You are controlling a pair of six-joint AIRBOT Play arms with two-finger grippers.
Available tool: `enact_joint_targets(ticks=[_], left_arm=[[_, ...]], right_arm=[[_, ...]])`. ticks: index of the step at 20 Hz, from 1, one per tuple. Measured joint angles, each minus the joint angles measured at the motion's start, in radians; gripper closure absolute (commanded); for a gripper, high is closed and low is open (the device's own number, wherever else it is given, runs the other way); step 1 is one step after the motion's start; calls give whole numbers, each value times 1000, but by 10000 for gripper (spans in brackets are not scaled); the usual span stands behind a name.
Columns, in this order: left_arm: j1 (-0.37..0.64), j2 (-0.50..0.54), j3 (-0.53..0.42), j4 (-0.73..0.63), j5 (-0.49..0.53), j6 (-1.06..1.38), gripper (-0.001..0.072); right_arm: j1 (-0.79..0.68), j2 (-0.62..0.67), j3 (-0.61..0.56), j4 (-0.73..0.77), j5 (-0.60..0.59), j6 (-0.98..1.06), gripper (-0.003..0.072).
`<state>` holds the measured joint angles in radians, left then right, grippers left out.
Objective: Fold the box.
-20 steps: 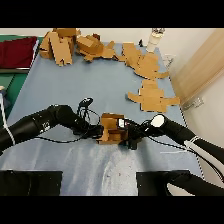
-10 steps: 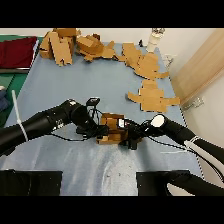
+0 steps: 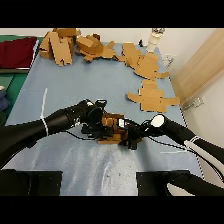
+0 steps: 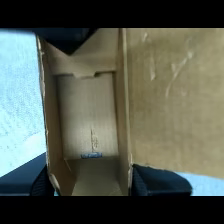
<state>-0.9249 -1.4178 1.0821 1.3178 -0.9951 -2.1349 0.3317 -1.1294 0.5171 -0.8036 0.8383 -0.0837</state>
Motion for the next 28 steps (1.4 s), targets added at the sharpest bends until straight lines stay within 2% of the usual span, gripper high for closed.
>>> enact_joint_targets(ticks=[5, 15, 28], left_arm=[[-3, -13, 8, 40, 1, -105, 361], [-4, -15, 9, 4, 89, -159, 359], [-26, -41, 15, 66, 17, -253, 360]], right_arm=[[0, 0, 0, 0, 0, 0, 177], [-1, 0, 0, -2, -2, 1, 177], [0, 0, 0, 2, 0, 0, 177]])
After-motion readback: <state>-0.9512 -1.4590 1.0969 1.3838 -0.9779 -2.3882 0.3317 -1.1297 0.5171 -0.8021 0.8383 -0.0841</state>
